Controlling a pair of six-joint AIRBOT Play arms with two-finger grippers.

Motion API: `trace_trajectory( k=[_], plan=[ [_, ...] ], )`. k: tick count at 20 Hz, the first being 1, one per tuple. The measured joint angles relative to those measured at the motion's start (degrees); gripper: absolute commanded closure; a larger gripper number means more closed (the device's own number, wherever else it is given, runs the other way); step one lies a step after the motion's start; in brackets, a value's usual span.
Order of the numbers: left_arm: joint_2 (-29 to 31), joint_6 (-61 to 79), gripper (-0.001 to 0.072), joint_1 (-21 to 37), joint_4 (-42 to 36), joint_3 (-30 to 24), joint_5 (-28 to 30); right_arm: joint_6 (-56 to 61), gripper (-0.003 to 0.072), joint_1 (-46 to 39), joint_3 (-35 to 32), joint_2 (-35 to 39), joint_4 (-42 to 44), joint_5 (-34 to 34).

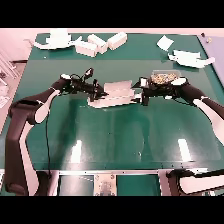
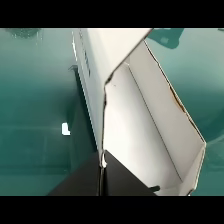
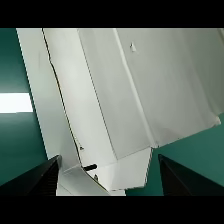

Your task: Fold the box and place the chain.

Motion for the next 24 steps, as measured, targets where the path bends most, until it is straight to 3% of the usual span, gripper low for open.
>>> trace_trajectory(
  k=[17, 24],
  plan=[
    [0.0, 0.0, 0.0688, -0.1, -0.2, 0.0, -0.3, -1.1, -0.0034, -0.3, 8.0, -10.1, 0.0, 14.5],
    [0.0, 0.0, 0.0689, -0.1, 0.0, 0.0, -0.1, -1.7, -0.0034, -0.4, 8.4, -11.5, 0.2, 15.7]
  ],
)
